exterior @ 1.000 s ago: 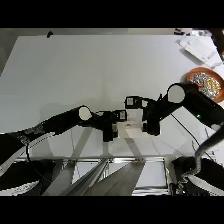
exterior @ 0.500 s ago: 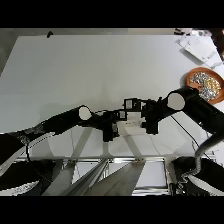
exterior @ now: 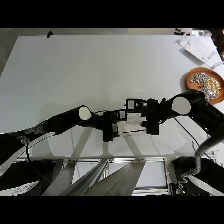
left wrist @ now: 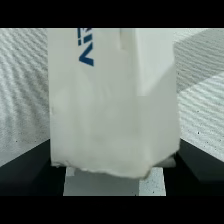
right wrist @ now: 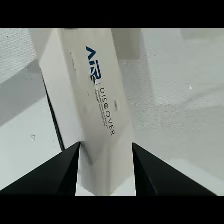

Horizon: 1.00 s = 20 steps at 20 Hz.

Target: Fold the box and place the chain.

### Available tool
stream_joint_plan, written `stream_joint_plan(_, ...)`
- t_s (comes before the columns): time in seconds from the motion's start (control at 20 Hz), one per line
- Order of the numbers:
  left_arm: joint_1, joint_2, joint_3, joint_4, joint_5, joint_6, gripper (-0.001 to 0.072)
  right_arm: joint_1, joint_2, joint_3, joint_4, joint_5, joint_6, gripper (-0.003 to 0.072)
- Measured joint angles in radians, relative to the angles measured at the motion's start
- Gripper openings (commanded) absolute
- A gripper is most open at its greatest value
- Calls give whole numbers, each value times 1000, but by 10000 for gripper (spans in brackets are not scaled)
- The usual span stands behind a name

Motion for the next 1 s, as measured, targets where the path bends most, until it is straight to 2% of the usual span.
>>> stream_joint_plan(0.3, 0, 0, 0, -1, 2, -2, 276, 1, 2, -43, -1, -62, 56, 323)
stream_joint_plan(0.8, 0, 0, 0, 3, 0, 3, 276, 55, 7, -93, -12, -81, 71, 335)
stream_joint_plan(0.9, 0, 0, 0, 3, -1, 4, 276, 58, 20, -97, -11, -79, 73, 453)
stream_joint_plan(1.0, 0, 0, 0, 2, -5, 3, 276, 59, 45, -98, -11, -95, 73, 536)
